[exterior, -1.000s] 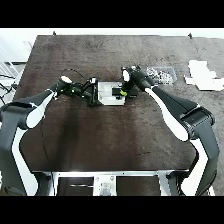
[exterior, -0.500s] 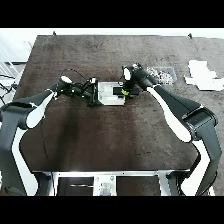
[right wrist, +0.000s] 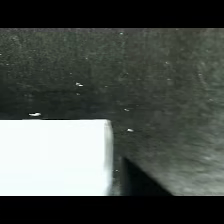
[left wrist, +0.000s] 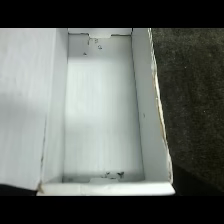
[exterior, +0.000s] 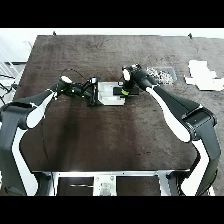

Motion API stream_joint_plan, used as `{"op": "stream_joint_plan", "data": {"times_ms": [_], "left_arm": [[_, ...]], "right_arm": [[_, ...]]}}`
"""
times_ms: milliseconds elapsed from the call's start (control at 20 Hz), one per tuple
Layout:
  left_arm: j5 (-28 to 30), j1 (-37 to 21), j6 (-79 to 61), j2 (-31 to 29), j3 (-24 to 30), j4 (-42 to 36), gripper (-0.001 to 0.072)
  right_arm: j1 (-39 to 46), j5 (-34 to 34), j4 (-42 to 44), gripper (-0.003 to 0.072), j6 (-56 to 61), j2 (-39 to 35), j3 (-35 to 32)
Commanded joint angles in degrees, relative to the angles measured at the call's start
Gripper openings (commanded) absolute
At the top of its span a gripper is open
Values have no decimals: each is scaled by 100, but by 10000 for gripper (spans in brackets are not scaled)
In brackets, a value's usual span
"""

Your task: Fold the box and place the chain.

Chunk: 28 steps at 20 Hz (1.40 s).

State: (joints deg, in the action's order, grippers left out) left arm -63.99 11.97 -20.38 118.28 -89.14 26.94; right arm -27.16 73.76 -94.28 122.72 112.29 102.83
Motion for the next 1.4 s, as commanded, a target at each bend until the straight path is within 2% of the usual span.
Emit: {"op": "stream_joint_plan", "data": {"times_ms": [0, 100, 350, 400, 550, 650, 800, 850, 900, 1300, 1350], "left_arm": [[-9, -7, -2, 0, -2, 4, 417], [-11, -7, -2, 0, -2, 4, 418], [-11, -7, -2, 0, -2, 4, 418], [-11, -7, -2, 0, -2, 4, 418], [-11, -7, -2, 0, -2, 4, 418], [-11, -7, -2, 0, -2, 4, 418], [-9, -7, -2, 0, -2, 4, 418], [-9, -7, -2, 0, -2, 4, 418], [-9, -7, -2, 0, -2, 4, 418], [-9, -7, -4, 0, -2, 4, 418], [-9, -7, -2, 0, -2, 4, 418]], "right_arm": [[9, -74, -92, 115, 96, 28, 2], [7, -92, -92, 28, 92, 28, 2], [9, -92, -94, 27, 87, 28, 2], [9, -90, -94, 63, 87, 28, 2], [9, -85, -92, 108, 90, 26, 2], [9, -85, -90, 234, 92, 24, 4], [9, -83, -90, 236, 92, 20, 4], [4, -83, -83, 253, 92, 17, 4], [-9, -83, -85, 308, 92, 4, 4], [-101, -85, -63, 316, 90, -267, 4], [-120, -81, -24, 394, 87, -291, 4]]}}
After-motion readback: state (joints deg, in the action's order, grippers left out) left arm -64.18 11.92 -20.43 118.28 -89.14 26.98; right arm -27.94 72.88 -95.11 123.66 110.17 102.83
